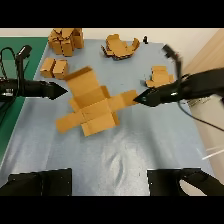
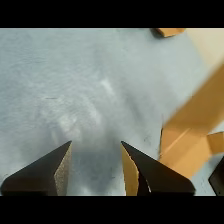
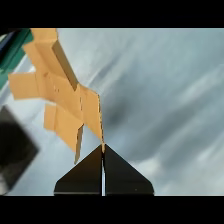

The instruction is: Fold the box.

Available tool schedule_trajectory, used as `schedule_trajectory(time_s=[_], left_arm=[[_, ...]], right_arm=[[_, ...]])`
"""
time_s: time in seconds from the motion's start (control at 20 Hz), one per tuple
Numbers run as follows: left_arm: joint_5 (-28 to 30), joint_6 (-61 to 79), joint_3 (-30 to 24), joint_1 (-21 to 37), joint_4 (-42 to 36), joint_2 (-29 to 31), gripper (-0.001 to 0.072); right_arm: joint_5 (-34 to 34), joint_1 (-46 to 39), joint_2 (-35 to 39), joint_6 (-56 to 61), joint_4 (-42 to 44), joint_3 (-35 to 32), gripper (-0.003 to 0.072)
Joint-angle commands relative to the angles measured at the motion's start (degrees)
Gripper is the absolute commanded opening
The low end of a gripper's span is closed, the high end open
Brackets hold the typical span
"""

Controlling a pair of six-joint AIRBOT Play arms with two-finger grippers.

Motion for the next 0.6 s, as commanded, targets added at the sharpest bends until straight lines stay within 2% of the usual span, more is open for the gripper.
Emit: schedule_trajectory(time_s=[0.0,0.15,0.25,0.3,0.4,0.55], left_arm=[[0.7,5.5,0.0,1.5,-1.1,-5.9,0.0466],[-1.3,14.8,0.0,1.5,-9.0,-15.5,0.0466],[-4.3,22.0,0.0,1.3,-16.1,-22.0,0.0466],[-5.0,24.5,0.0,1.2,-19.1,-24.9,0.0466],[-5.5,26.3,0.7,0.4,-22.6,-29.8,0.0466],[-8.7,27.0,3.0,-2.7,-22.8,-35.0,0.0466]], right_arm=[[26.5,4.9,-0.6,-10.4,-3.4,-14.1,0.0001],[36.7,6.6,-4.4,-10.1,-2.1,-23.6,0.0],[45.2,9.7,-5.7,-11.1,-2.2,-27.4,0.0],[47.2,10.9,-6.4,-11.3,-2.1,-28.2,0.0],[47.9,12.5,-8.6,-11.3,-2.1,-28.2,0.0],[48.6,13.4,-9.9,-11.2,-0.2,-28.2,0.0]])
